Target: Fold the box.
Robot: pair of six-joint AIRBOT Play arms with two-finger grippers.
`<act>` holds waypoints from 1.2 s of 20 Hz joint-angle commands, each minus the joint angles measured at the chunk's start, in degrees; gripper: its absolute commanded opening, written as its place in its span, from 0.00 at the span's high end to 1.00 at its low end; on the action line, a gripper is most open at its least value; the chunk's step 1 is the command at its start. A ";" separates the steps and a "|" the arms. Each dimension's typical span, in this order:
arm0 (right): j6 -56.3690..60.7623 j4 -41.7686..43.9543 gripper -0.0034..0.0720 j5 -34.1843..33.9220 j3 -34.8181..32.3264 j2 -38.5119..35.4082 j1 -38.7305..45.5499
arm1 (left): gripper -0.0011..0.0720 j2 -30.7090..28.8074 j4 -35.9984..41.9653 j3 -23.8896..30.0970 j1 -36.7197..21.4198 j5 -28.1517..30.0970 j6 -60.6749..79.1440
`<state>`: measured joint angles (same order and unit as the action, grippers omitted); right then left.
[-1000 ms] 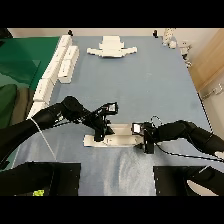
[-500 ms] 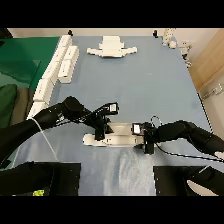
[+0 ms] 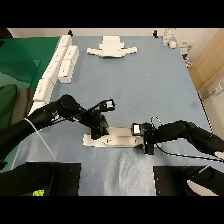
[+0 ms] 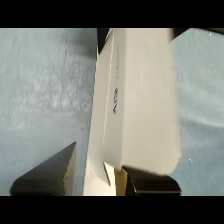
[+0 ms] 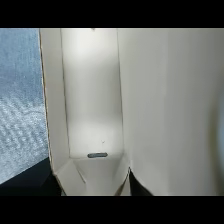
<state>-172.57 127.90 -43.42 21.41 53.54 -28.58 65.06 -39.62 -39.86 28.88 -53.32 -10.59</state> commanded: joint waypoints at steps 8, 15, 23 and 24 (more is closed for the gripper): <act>0.02 -0.02 0.25 0.09 0.07 -0.04 -0.07 | 0.97 -8.57 -7.63 -0.48 -3.50 -20.72 -35.39; 0.02 -0.02 0.25 0.09 0.07 -0.04 -0.07 | 0.97 -7.17 10.47 -1.29 5.49 -8.50 -43.56; 0.02 -0.02 0.25 0.09 0.07 -0.04 -0.07 | 0.97 3.04 12.22 -4.24 -4.02 1.22 -49.44; 0.02 -0.02 0.25 0.09 0.07 -0.04 -0.07 | 0.97 5.14 12.24 -4.24 -4.39 0.15 -49.46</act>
<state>-172.55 127.87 -43.35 21.41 53.54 -28.58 65.87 -28.16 -43.77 26.83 -53.89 -58.41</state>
